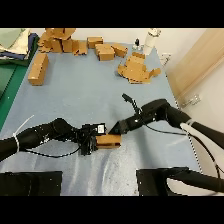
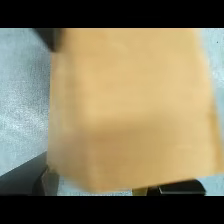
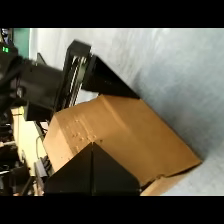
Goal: Fold the box.
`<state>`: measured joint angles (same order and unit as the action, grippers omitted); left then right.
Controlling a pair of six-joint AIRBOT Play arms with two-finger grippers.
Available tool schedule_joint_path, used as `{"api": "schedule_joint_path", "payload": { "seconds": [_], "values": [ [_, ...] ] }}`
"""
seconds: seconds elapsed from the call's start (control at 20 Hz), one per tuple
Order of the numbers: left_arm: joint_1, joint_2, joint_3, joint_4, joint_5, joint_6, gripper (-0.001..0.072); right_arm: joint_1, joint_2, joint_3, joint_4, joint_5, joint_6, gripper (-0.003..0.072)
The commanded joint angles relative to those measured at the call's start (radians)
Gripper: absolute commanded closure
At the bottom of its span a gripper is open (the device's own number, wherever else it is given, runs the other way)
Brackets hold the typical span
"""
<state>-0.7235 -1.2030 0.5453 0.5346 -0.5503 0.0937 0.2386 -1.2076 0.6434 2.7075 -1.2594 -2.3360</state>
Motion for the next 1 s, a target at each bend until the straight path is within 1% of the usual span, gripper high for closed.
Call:
{"api": "schedule_joint_path", "payload": {
  "seconds": [0.0,0.15,0.25,0.4,0.45,0.55,0.65,0.7,0.8,0.85,0.95],
  "values": [
    [0.0,0.0,0.0,0.0,0.001,0.0,0.0308,0.052,0.156,-0.121,-0.001,0.117,-0.105,0.0684],
    [0.0,0.0,0.0,0.0,0.001,0.0,0.0308,0.121,0.293,-0.143,-0.09,0.221,-0.087,0.0684],
    [0.0,0.0,0.0,0.0,0.001,0.0,0.0308,0.185,0.346,-0.144,-0.193,0.279,-0.069,0.0684],
    [0.0,0.0,0.0,0.0,0.001,0.0,0.0308,0.276,0.351,-0.144,-0.395,0.412,-0.045,0.0684],
    [0.0,0.0,0.0,0.0,0.001,0.0,0.0308,0.298,0.351,-0.144,-0.439,0.467,-0.046,0.0683],
    [0.0,0.0,0.0,0.0,0.001,0.0,0.0308,0.332,0.351,-0.144,-0.475,0.553,-0.064,0.0683],
    [0.0,0.0,0.0,0.0,0.001,0.0,0.0308,0.372,0.364,-0.144,-0.489,0.579,-0.116,0.0683],
    [0.0,0.0,0.0,0.0,0.001,0.0,0.0308,0.404,0.378,-0.144,-0.528,0.581,-0.121,0.0682],
    [0.0,0.0,0.0,0.0,0.001,0.0,0.0308,0.481,0.423,-0.144,-0.656,0.598,-0.1,0.0683],
    [0.0,0.0,0.0,0.0,0.001,0.0,0.0308,0.524,0.451,-0.147,-0.727,0.621,-0.081,0.0682],
    [0.0,0.0,0.0,0.0,0.001,0.0,0.0308,0.598,0.501,-0.169,-0.821,0.683,-0.08,0.0682]
  ]
}}
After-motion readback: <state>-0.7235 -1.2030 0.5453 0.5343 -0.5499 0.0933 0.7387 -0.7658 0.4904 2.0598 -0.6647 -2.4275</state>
